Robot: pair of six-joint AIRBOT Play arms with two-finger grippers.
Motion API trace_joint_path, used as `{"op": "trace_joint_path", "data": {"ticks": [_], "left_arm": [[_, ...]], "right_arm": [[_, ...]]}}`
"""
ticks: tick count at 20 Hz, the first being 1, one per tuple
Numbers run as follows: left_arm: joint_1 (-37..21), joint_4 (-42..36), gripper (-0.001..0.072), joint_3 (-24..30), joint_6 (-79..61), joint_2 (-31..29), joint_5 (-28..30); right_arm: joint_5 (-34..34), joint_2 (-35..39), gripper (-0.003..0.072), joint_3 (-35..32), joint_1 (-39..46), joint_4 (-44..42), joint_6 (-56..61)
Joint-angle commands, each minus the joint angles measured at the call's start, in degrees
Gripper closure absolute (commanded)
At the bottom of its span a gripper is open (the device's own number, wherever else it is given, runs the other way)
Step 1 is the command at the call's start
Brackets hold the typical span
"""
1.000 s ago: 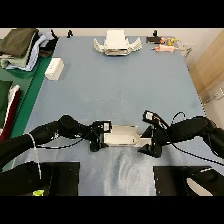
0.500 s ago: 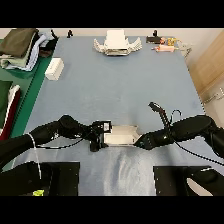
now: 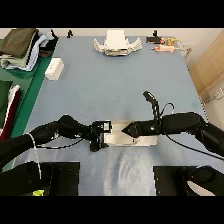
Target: Fold the box.
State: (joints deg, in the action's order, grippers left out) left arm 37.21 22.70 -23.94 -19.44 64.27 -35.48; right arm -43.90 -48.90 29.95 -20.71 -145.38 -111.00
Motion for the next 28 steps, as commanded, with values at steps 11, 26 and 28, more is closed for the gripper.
{"op": "trace_joint_path", "data": {"ticks": [11, 26, 28], "left_arm": [[-0.04, 0.02, 0.0238, -0.02, -0.07, 0.02, -0.04], [-0.04, 0.02, 0.0238, -0.02, -0.07, 0.02, -0.04], [-0.04, 0.02, 0.0238, -0.04, -0.07, 0.02, -0.04]], "right_arm": [[11.43, -18.16, 0.0651, 2.69, -1.36, 1.64, -5.70], [3.98, -0.94, 0.0655, 2.71, -2.32, 11.78, -3.89], [-3.76, 2.91, 0.0655, 2.69, -2.36, 17.31, -3.93]]}}
